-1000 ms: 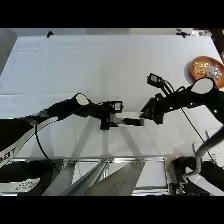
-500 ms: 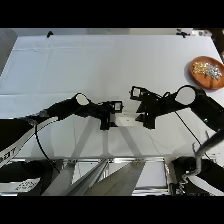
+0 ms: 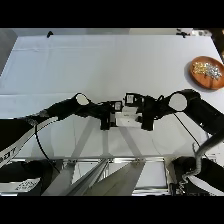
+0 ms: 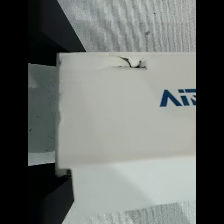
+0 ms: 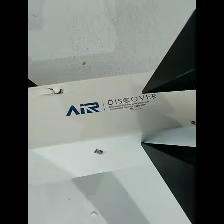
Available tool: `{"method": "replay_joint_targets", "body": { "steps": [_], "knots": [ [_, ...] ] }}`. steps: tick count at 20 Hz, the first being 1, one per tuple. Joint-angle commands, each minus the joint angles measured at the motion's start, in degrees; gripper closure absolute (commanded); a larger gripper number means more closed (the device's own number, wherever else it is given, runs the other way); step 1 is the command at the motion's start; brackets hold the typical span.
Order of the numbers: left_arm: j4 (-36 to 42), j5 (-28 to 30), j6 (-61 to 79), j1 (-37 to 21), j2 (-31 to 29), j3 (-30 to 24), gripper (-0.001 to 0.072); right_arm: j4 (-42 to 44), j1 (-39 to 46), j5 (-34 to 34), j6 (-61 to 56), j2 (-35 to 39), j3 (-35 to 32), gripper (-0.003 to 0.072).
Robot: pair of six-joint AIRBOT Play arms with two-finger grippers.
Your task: Fold the box and place the chain.
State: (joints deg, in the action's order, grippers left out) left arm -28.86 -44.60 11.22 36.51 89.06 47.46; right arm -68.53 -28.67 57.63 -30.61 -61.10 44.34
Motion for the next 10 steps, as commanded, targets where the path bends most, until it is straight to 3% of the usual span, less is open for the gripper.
{"method": "replay_joint_targets", "body": {
  "steps": [1, 3, 10],
  "knots": [
    [-0.09, 0.00, 0.13, 0.02, -0.02, 0.04, 0.0264, -2.23, -1.81, -2.03, -1.05, 0.20, 0.04, 0.0354],
    [-0.09, 0.00, 0.13, 0.02, -0.02, 0.04, 0.0264, -2.19, -2.58, -2.75, -1.16, 0.33, 0.04, 0.0394],
    [-0.09, 0.00, 0.13, 0.02, -0.02, 0.04, 0.0264, -2.40, -3.06, -5.09, -3.91, 0.39, 0.04, 0.0394]
  ]
}}
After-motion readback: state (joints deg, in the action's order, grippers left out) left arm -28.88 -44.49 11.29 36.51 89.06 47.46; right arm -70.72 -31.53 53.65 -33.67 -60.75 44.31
